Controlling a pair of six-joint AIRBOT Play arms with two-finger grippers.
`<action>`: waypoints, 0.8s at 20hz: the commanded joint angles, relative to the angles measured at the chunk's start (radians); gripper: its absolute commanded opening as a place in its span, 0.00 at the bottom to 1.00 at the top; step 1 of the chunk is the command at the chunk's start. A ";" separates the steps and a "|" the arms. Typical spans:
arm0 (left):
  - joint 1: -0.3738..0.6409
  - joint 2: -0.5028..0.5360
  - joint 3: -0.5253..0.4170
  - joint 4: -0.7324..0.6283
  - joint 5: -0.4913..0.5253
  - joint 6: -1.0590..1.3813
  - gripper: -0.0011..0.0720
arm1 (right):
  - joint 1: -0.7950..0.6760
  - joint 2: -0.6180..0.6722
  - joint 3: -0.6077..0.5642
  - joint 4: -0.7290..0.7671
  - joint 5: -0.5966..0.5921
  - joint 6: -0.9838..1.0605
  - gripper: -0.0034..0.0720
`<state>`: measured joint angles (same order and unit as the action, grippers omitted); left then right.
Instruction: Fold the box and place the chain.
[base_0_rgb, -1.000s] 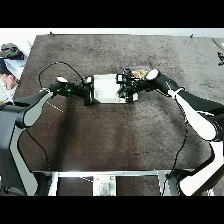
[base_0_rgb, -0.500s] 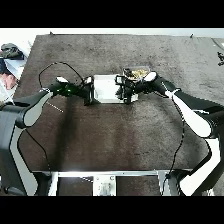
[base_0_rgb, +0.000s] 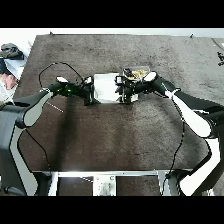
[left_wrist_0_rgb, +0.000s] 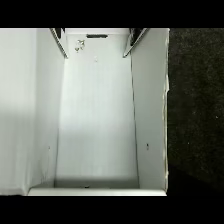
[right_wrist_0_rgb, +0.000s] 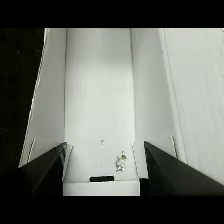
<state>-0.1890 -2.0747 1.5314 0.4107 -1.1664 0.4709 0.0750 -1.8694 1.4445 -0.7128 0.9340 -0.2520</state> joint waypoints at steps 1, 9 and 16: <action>0.000 0.000 0.000 0.000 0.000 0.000 0.49 | -0.013 0.013 0.002 -0.069 -0.015 0.096 0.64; 0.000 0.000 0.000 0.000 0.000 0.000 0.49 | -0.057 0.172 0.002 -0.201 -0.016 0.484 0.28; 0.000 0.000 0.000 0.000 0.000 0.000 0.49 | -0.208 0.234 -0.001 -0.309 0.083 1.148 0.03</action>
<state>-0.1890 -2.0747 1.5314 0.4103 -1.1667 0.4706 -0.0700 -1.6535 1.4448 -0.9829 0.9558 0.6216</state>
